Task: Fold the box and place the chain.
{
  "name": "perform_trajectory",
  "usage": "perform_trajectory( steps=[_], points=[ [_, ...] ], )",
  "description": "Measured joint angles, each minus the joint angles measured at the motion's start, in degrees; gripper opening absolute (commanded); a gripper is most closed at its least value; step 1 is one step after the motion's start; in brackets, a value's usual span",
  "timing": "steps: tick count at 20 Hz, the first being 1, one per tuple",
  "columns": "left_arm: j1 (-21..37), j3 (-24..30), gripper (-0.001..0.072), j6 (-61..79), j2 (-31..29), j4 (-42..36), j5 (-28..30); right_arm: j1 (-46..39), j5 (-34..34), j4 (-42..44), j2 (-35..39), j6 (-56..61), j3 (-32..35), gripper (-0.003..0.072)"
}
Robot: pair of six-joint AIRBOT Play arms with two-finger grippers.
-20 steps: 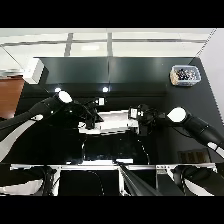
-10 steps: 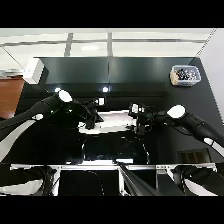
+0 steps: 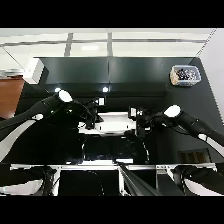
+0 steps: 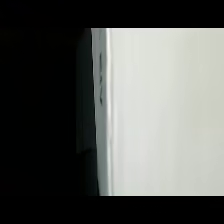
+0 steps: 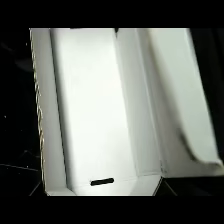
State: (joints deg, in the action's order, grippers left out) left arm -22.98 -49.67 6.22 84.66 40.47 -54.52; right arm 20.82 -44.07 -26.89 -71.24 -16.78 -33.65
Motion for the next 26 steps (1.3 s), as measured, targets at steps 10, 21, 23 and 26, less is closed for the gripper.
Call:
perform_trajectory(
  steps=[10,21,23,26],
  points=[
    [0.0,0.0,0.0028,0.0,0.0,0.0,0.1,1.5,0.8,-2.0,-2.1,-1.2,0.0,0.0676],
    [0.0,0.0,0.0028,-0.1,0.0,0.0,0.2,2.5,2.2,-3.4,-3.8,0.7,-0.8,0.0676],
    [0.0,0.0,0.0028,-0.1,0.0,0.0,0.2,2.5,2.2,-4.4,-4.3,2.3,-1.3,0.0676],
    [0.0,0.0,0.0028,-0.1,0.0,0.0,0.2,2.5,2.1,-5.3,-4.7,3.8,-1.8,0.0676]
  ],
)
